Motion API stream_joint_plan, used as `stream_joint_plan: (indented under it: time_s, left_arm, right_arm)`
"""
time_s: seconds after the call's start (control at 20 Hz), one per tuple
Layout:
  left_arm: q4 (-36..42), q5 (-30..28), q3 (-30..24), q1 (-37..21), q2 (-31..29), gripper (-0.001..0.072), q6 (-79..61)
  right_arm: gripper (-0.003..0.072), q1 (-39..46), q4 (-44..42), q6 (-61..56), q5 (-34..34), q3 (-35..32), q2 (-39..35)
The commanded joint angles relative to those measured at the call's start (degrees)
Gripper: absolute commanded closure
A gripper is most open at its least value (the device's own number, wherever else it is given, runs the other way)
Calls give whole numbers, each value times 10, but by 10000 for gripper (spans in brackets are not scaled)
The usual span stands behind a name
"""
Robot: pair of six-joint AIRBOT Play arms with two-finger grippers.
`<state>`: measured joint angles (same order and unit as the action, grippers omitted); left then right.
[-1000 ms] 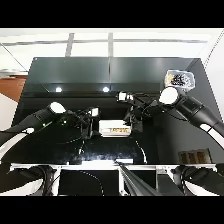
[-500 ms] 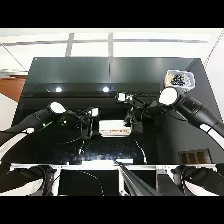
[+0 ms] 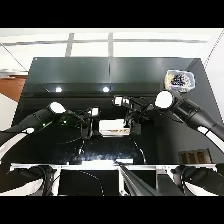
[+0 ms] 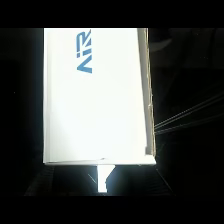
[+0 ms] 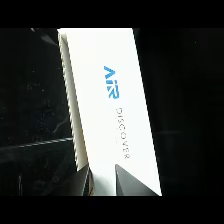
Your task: Fold the box and place the chain.
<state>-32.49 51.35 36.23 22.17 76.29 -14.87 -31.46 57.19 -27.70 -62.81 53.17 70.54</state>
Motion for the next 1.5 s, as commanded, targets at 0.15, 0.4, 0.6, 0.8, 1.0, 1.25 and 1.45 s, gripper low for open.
stream_joint_plan:
  time_s: [0.15,0.4,0.6,0.8,1.0,1.25,1.45]
  left_arm:
    - [0,1,0,0,0,308,-2]
    - [0,1,0,0,0,308,-2]
    - [0,1,0,0,0,308,-2]
    - [0,1,0,0,0,308,-2]
    - [0,1,0,0,0,309,-2]
    - [0,1,0,0,0,308,-1]
    - [0,1,0,0,0,308,-1]
  right_arm:
    - [504,-2,3,-4,-7,0,0]
    - [503,-2,3,-4,-12,-3,1]
    - [502,-2,3,-4,-12,-9,2]
    - [475,-2,3,-4,-10,-9,2]
    - [475,-2,3,-4,-10,-12,4]
    - [475,-2,1,-7,-10,-12,5]
    - [475,-8,0,-15,-10,-14,12]
